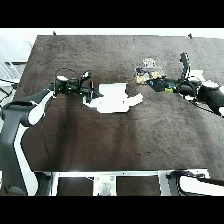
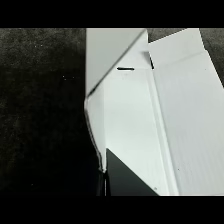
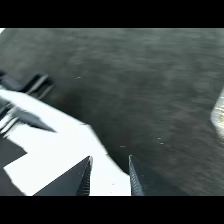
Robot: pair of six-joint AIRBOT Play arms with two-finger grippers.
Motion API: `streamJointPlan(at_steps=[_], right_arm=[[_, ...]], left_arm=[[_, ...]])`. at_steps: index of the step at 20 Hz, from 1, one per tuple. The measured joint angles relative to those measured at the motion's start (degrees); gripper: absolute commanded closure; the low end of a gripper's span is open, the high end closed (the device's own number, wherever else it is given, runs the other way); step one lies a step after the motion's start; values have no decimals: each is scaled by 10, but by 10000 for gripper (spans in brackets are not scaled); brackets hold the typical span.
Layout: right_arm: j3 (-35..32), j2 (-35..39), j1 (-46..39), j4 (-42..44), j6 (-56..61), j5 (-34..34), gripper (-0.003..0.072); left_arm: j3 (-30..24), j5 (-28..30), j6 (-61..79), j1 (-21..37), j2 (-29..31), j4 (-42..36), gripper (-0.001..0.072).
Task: Fold the box and place the chain.
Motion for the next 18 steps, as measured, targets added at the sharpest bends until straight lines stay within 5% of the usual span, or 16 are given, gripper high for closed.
streamJointPlan(at_steps=[1,2,12,18], right_arm=[[-11,15,9,0,-16,1,304],[-24,31,21,-9,-36,-3,82],[-90,67,215,-262,-124,-119,70],[-96,36,261,-319,-127,-187,70]], left_arm=[[0,0,0,0,0,0,692],[0,-1,0,0,0,0,691],[0,-2,0,0,0,-2,692],[0,-2,0,0,0,-2,692]])
